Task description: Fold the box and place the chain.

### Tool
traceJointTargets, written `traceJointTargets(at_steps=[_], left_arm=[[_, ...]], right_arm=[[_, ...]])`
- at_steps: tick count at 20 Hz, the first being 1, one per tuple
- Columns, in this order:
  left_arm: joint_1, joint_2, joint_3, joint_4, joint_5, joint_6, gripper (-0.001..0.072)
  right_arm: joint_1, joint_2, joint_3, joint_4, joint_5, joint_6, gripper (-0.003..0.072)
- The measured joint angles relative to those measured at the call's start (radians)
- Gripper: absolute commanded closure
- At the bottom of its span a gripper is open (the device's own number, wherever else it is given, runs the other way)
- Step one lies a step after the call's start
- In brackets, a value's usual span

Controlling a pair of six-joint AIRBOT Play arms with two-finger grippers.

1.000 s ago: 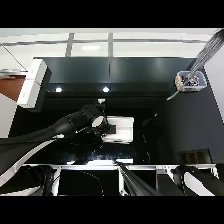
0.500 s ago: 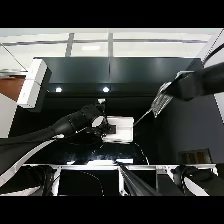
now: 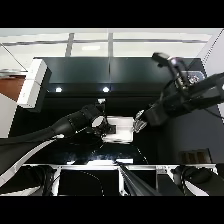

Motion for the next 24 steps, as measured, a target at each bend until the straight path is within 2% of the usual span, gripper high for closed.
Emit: traceJointTargets(at_steps=[10, 11, 12, 13, 16, 21, 24], left_arm=[[0.0, 0.0, 0.0, 0.0, -0.002, 0.0, 0.0676], [0.0, 0.0, 0.0, 0.0, -0.002, 0.0, 0.0676], [0.0, 0.0, 0.0, 0.0, -0.002, 0.0, 0.0676], [0.0, 0.0, 0.0, 0.0, -0.003, 0.0, 0.0676], [0.0, 0.0, 0.0, 0.0, -0.003, -0.001, 0.0677], [0.0, 0.0, 0.0, 0.0, -0.003, 0.0, 0.0677], [0.0, 0.0, 0.0, 0.0, -0.003, 0.0, 0.0677]], right_arm=[[0.088, -0.003, -0.236, 0.085, -0.27, -0.015, 0.0642], [0.089, -0.003, -0.256, 0.089, -0.286, -0.016, 0.0474], [0.091, -0.003, -0.274, 0.091, -0.298, -0.016, 0.0207], [0.092, -0.003, -0.288, 0.093, -0.308, -0.016, 0.0142], [0.074, -0.002, -0.311, 0.092, -0.309, -0.019, 0.0141], [-0.058, 0.023, -0.325, 0.024, -0.248, -0.1, 0.0142], [-0.129, 0.034, -0.377, -0.026, -0.308, -0.206, 0.0139]])
